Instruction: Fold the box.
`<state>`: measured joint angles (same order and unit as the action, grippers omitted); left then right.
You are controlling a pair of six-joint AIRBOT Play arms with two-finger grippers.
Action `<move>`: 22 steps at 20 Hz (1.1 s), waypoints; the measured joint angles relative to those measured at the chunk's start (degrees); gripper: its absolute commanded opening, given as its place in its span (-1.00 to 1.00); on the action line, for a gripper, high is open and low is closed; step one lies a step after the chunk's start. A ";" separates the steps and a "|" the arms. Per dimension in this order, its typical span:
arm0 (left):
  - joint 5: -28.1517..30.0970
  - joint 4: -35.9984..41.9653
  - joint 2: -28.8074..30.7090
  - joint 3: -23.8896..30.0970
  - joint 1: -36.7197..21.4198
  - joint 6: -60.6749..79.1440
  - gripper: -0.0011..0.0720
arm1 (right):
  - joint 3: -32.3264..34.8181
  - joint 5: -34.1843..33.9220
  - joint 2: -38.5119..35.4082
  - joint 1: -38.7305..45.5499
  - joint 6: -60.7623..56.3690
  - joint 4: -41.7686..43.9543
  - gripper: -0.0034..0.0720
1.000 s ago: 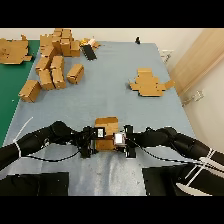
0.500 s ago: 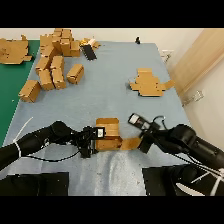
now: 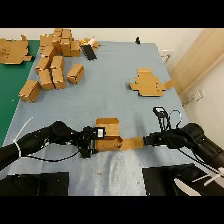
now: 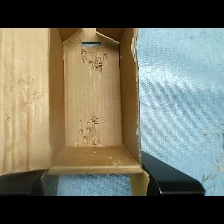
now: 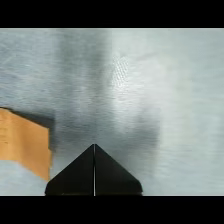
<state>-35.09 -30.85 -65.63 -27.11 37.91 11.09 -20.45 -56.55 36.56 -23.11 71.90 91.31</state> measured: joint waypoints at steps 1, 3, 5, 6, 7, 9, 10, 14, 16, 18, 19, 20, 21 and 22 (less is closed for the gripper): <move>0.00 0.00 0.00 0.00 -0.02 0.00 0.22 | 0.48 1.64 1.22 1.11 1.44 3.78 -0.91; 0.00 0.00 0.00 0.00 0.00 0.00 0.23 | 1.09 4.42 3.80 2.56 4.68 10.78 -0.91; 0.00 -0.02 0.00 0.00 0.00 0.00 0.22 | 1.38 6.29 5.70 3.17 7.82 16.96 -0.91; 0.00 -0.02 0.00 0.00 0.00 0.02 0.22 | 1.46 7.04 6.49 3.43 9.60 20.24 -0.91; 0.00 -0.02 0.00 0.00 0.00 0.02 0.23 | 1.53 7.67 7.21 3.54 11.17 23.15 -0.91; 0.00 -0.02 0.00 0.00 -0.02 0.00 0.23 | 1.62 8.46 8.57 3.56 13.81 27.80 -0.91; 0.00 -0.02 0.00 0.00 0.00 0.00 0.23 | 1.66 8.68 9.29 3.39 14.75 29.31 -0.91; 0.00 -0.02 0.00 0.00 -0.02 0.00 0.23 | 1.66 10.32 11.54 1.40 17.25 33.97 -0.91; 0.00 -0.02 0.00 0.00 0.00 0.00 0.23 | 1.42 10.82 11.93 0.28 18.18 35.65 -0.90; 0.00 -0.02 0.00 0.00 0.00 0.00 0.23 | 0.83 11.19 11.87 -0.52 18.75 36.65 -0.83; 0.00 -0.02 0.00 0.00 0.00 0.00 0.23 | 0.44 11.28 11.63 -0.81 19.08 36.92 -0.49; 0.00 -0.02 0.00 0.00 0.00 0.00 0.23 | 0.02 11.37 11.28 -1.03 19.30 37.22 -0.19; 0.00 -0.02 0.00 0.00 0.00 0.00 0.23 | -0.44 11.45 10.82 -1.18 19.56 37.35 -0.16; 0.00 -0.02 0.00 0.00 0.00 0.00 0.22 | -0.83 11.37 10.38 -1.25 19.65 37.55 -0.16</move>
